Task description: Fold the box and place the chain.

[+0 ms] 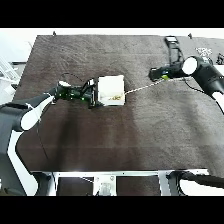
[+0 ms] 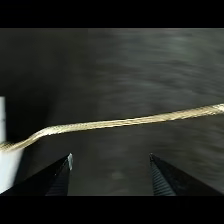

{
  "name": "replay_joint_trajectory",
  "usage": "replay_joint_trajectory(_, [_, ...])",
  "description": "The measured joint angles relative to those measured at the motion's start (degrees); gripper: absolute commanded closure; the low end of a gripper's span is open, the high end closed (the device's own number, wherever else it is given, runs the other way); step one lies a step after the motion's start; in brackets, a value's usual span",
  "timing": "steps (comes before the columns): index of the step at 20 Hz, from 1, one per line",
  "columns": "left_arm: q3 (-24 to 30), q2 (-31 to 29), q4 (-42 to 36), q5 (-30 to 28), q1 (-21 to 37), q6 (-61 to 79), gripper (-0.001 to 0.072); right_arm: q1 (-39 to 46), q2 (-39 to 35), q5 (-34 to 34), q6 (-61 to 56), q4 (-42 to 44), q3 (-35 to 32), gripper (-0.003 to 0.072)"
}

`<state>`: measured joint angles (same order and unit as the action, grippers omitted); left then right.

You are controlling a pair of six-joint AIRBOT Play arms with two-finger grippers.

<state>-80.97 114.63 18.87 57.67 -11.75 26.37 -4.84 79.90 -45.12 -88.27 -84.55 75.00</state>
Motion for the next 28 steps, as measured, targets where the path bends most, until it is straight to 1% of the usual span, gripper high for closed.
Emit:
replay_joint_trajectory(3, [0.0, 0.0, 0.0, 0.0, 0.0, 0.0, 0.0242, 6.0, 1.9, 8.4, -4.8, 0.0, -3.3, 0.0111])
replay_joint_trajectory(7, [0.0, 0.0, 0.0, 0.0, 0.0, 0.0, 0.0242, 11.0, 8.0, 18.0, -10.8, 0.6, -4.9, 0.0111])
replay_joint_trajectory(10, [0.0, 0.0, 0.0, 0.0, 0.0, 0.0, 0.0242, 12.3, 12.9, 23.8, -12.7, 3.1, -5.0, 0.0112])
replay_joint_trajectory(13, [0.0, 0.0, 0.0, 0.0, 0.0, 0.0, 0.0242, 12.7, 18.2, 26.7, -13.4, 6.0, -2.7, 0.0114])
replay_joint_trajectory(15, [0.0, 0.0, 0.0, 0.0, 0.0, 0.0, 0.0242, 12.9, 21.5, 27.6, -13.6, 8.0, 0.0, 0.0208])
replay_joint_trajectory(18, [0.0, 0.0, 0.0, 0.0, 0.0, 0.0, 0.0242, 13.0, 25.0, 26.9, -13.4, 10.8, 4.2, 0.025])
replay_joint_trajectory(19, [0.0, 0.0, 0.0, 0.0, 0.0, 0.0, 0.0242, 13.1, 25.7, 26.6, -13.3, 11.3, 5.2, 0.0252])
replay_joint_trajectory(21, [0.0, 0.0, 0.0, 0.0, 0.0, 0.0, 0.0242, 13.2, 26.9, 26.0, -12.5, 13.1, 6.8, 0.0332])
replay_joint_trajectory(22, [0.0, 0.0, 0.0, 0.0, 0.0, 0.0, 0.0242, 13.0, 27.7, 25.8, -11.4, 14.6, 7.5, 0.0348])
replay_joint_trajectory(23, [0.0, 0.0, 0.0, 0.0, 0.0, 0.0, 0.0242, 12.6, 28.7, 25.6, -9.8, 16.6, 8.4, 0.0423])
replay_joint_trajectory(24, [0.0, 0.0, 0.0, 0.0, 0.0, 0.0, 0.0242, 12.3, 29.8, 25.2, -8.3, 18.4, 9.3, 0.0517])
replay_joint_trajectory(25, [0.0, 0.0, 0.0, 0.0, 0.0, 0.0, 0.0242, 11.9, 30.8, 24.8, -7.0, 20.1, 10.3, 0.0528])
replay_joint_trajectory(26, [0.0, 0.0, 0.0, 0.0, 0.0, 0.0, 0.0242, 11.8, 31.3, 24.7, -6.0, 21.2, 11.2, 0.0678])
replay_joint_trajectory(28, [0.0, 0.0, 0.0, 0.0, 0.0, 0.0, 0.0242, 12.0, 31.9, 24.0, -4.6, 22.8, 12.7, 0.0681])
